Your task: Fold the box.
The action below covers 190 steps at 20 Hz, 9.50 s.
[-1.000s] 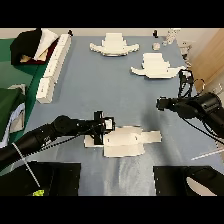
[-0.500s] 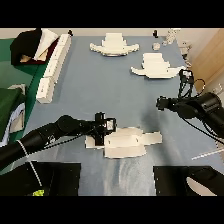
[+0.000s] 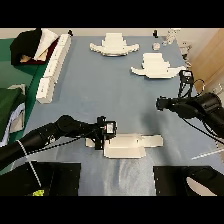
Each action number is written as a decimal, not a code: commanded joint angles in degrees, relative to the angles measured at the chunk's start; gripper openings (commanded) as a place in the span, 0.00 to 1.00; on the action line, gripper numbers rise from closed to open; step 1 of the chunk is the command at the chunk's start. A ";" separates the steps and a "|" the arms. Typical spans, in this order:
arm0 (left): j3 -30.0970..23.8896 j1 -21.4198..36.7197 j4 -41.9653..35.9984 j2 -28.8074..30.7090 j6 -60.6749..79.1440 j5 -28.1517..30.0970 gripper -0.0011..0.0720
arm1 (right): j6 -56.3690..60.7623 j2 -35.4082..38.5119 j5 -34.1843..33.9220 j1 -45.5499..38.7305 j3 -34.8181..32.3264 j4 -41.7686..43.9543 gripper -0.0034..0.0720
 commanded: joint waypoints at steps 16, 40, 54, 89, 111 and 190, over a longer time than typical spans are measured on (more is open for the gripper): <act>-0.04 -0.07 0.09 -0.02 -0.04 -0.46 0.03 | -1.99 19.21 -32.22 28.15 -5.16 21.92 0.04; -0.04 -0.09 0.07 -0.02 -0.04 -0.48 0.03 | -0.63 -0.20 -15.63 55.19 -6.97 -10.69 0.99; -0.04 -0.09 0.07 -0.02 -0.07 -0.48 0.03 | -11.10 1.60 -18.51 50.90 -5.62 -7.54 1.00; -0.04 -0.09 0.07 -0.02 -0.07 -0.50 0.03 | -115.71 -3.34 -7.08 7.28 -14.43 50.86 0.99; -0.04 -0.09 0.09 -0.02 -0.04 -0.50 0.03 | -115.71 -5.88 -3.93 8.07 -15.26 49.31 0.72; 14.91 1.84 1.29 -9.44 -74.42 -3.41 0.03 | -115.71 -5.90 -3.96 8.07 -15.26 49.27 0.72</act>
